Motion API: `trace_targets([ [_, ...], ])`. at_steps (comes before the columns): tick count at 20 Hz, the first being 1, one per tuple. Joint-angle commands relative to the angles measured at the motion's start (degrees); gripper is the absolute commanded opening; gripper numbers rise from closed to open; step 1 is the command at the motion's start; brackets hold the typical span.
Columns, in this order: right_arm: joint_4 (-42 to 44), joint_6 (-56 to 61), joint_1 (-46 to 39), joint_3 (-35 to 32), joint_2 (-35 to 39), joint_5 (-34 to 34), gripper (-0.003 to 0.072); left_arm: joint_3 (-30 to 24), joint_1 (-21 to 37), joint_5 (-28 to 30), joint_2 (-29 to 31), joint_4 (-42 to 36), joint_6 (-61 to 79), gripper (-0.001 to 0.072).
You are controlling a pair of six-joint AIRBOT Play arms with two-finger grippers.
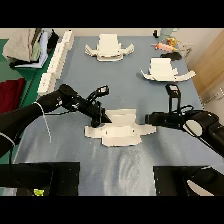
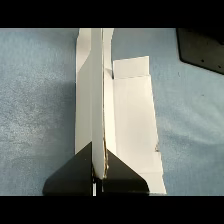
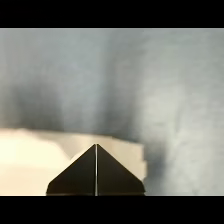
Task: Fold the box.
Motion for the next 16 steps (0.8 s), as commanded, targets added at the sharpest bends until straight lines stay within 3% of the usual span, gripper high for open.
trace_targets([
  [1,9.31,-14.78,9.22,0.66,2.73,9.44,0.0003,0.02,-0.02,-0.37,0.00,-0.13,0.00,0.0017],
  [4,4.46,-22.64,25.64,0.59,1.64,10.97,0.0005,0.02,-0.02,-0.37,0.00,-0.13,0.00,0.0017],
  [5,0.31,-25.03,31.04,0.57,0.90,11.08,0.0095,0.02,-0.02,-0.37,0.00,-0.13,0.00,0.0017],
  [6,-5.27,-25.83,34.97,0.48,-0.11,10.54,0.0368,0.02,-0.02,-0.35,0.00,-0.13,0.00,0.0017],
  [7,-12.35,-25.79,37.81,0.20,-1.44,9.22,0.0525,0.02,-0.02,-0.33,0.00,-0.13,0.00,0.0017],
  [10,-23.45,-25.79,38.10,-0.07,-7.26,5.35,0.0526,0.02,0.00,-0.33,0.00,-0.13,0.00,0.0017],
  [16,-29.03,-21.64,36.04,-0.04,-15.85,-4.90,0.0519,0.02,-0.02,-0.33,0.00,-0.13,0.00,0.0017],
])
